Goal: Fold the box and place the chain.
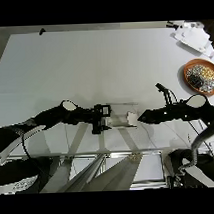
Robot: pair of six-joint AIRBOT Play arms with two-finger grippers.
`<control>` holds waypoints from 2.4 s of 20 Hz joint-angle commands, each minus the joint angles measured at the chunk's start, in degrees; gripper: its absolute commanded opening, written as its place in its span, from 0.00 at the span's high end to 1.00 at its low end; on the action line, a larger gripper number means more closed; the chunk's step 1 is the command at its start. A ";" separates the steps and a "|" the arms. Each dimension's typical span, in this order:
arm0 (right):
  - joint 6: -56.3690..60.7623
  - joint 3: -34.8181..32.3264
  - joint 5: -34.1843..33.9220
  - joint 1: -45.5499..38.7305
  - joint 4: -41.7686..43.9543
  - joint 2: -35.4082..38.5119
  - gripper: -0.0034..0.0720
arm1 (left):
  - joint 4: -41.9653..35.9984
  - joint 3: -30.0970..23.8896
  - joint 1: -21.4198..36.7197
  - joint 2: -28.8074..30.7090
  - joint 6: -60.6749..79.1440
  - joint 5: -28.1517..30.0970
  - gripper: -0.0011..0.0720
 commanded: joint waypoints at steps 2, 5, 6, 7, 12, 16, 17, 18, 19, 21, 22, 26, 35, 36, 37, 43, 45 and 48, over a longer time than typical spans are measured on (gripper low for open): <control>-0.13 0.07 1.88 0.07 2.16 0.22 0.55 | -0.07 0.04 0.02 0.02 -0.02 0.04 0.60; -0.11 0.07 2.12 0.07 1.27 0.20 0.55 | -0.07 0.04 0.02 0.02 -0.02 0.04 0.60; -0.11 0.07 1.97 0.07 1.14 0.20 0.54 | -0.07 0.04 0.02 0.02 -0.02 0.02 0.60; 0.02 0.07 1.60 0.33 1.16 0.20 0.50 | -0.07 0.04 0.02 0.02 -0.02 0.04 0.60; 8.33 0.96 -9.09 10.47 -2.67 0.20 0.37 | -0.07 0.04 0.02 0.02 -0.02 0.04 0.60; 27.71 7.26 -11.67 18.58 -18.62 -0.59 0.37 | -0.07 0.04 0.02 0.02 -0.02 0.04 0.60; 31.95 8.74 -11.08 20.35 -22.16 -1.60 0.37 | -0.07 0.04 0.02 0.02 -0.02 0.02 0.60; 36.09 10.25 -9.40 22.32 -25.55 -3.04 0.37 | -0.07 0.04 0.02 0.02 -0.02 0.04 0.60; 39.58 11.61 -7.58 24.13 -27.96 -4.79 0.37 | -0.07 0.04 0.02 0.02 -0.02 0.04 0.60; 44.48 13.84 -6.47 27.39 -30.38 -8.79 0.37 | -0.07 0.04 0.02 0.02 -0.02 0.04 0.60; 46.14 14.75 -7.28 28.61 -30.40 -10.54 0.37 | -0.07 0.04 0.02 0.02 -0.02 0.04 0.60; 52.68 18.01 -9.53 31.36 -31.93 -14.43 0.37 | -0.07 0.04 0.02 0.02 -0.02 0.04 0.60; 66.58 18.80 -6.38 35.01 -38.64 -18.14 0.42 | -0.07 0.04 0.02 0.02 -0.02 0.04 0.60; 68.22 18.80 -6.21 35.43 -39.87 -18.14 0.43 | -0.07 0.04 0.02 0.02 -0.02 0.04 0.60; 69.77 18.80 -6.01 35.76 -40.98 -18.14 0.44 | -0.07 0.04 0.02 0.02 -0.02 0.04 0.60; 64.37 18.80 -5.14 36.13 -43.21 -18.12 0.77 | -0.07 0.04 0.02 0.02 -0.02 0.04 0.60; 59.89 18.80 -5.29 36.13 -43.30 -18.12 0.92 | -0.07 0.04 0.02 0.02 0.00 0.04 0.60; 58.62 18.80 -5.88 36.13 -43.76 -18.12 0.95 | -0.07 0.04 0.02 0.02 -0.02 0.04 0.60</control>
